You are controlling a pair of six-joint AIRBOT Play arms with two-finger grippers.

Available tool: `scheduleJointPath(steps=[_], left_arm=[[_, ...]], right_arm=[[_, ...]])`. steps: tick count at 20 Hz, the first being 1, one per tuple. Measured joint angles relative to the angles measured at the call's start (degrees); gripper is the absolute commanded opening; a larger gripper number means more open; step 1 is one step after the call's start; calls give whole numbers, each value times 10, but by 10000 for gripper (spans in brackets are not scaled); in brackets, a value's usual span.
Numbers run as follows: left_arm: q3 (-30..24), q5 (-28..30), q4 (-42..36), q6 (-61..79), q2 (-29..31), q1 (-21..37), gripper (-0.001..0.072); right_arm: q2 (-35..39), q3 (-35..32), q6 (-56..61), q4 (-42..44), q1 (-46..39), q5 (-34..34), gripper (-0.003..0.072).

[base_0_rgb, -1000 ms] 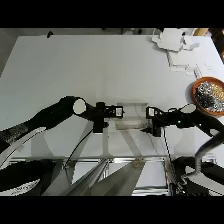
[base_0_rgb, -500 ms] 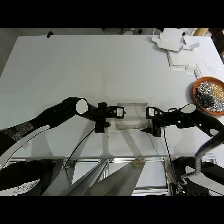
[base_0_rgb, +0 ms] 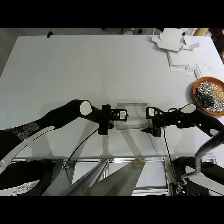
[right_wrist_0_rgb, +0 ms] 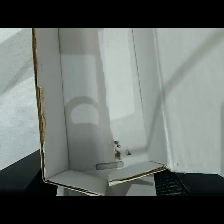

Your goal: Fold the box and place the chain.

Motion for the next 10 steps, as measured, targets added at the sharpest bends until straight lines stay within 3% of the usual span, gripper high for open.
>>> scheduleJointPath(steps=[10], left_arm=[[0, 31, -76, 56, -6, -15, 216]], right_arm=[[0, 0, 0, 0, 0, 0, 521]])
